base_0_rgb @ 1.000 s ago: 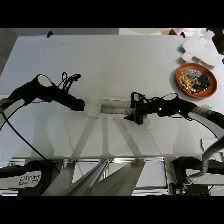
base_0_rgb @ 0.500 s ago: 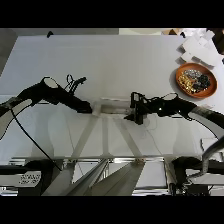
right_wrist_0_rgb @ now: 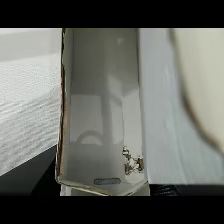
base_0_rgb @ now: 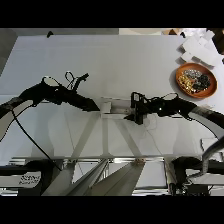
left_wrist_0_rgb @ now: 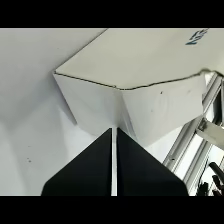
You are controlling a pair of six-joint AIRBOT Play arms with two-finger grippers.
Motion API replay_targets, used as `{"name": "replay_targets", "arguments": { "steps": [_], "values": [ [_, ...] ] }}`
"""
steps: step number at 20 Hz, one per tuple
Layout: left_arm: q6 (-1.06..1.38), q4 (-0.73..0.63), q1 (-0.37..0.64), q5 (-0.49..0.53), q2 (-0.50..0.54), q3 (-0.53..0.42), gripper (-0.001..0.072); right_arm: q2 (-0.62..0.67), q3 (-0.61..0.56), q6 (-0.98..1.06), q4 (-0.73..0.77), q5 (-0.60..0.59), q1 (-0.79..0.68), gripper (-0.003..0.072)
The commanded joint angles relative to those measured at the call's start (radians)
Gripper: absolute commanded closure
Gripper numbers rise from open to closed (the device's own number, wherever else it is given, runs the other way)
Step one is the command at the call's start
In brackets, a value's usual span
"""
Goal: Fold the box and place the chain.
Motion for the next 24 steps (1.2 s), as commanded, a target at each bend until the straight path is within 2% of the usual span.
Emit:
{"name": "replay_targets", "arguments": {
  "steps": [1,2,3,5,6,10,19,24],
  "values": [
    [0.010,0.000,-0.007,0.001,0.045,0.000,0.0669,-0.001,0.000,0.001,0.000,-0.003,0.001,0.0252],
    [0.010,0.008,-0.007,0.018,0.069,0.000,0.0667,-0.001,0.000,0.001,0.000,-0.003,0.001,0.0252],
    [0.011,0.017,-0.008,0.042,0.094,0.000,0.0607,-0.001,0.000,0.001,0.000,-0.003,0.001,0.0252],
    [0.018,0.028,-0.020,0.066,0.116,0.000,0.0255,-0.001,0.000,0.001,0.000,-0.003,0.001,0.0252],
    [0.018,0.035,-0.028,0.076,0.116,0.000,0.0211,-0.001,0.000,0.001,0.000,-0.003,0.001,0.0252],
    [0.018,0.086,-0.072,0.115,0.115,-0.001,0.0211,-0.001,0.000,0.001,0.000,-0.003,0.001,0.0252],
    [-0.050,0.103,-0.105,0.116,0.114,-0.001,0.0211,-0.001,0.000,0.001,0.000,-0.003,0.001,0.0252],
    [-0.074,0.131,-0.147,0.216,0.114,-0.001,0.0210,-0.001,0.000,0.001,0.000,-0.003,0.001,0.0252]
  ]
}}
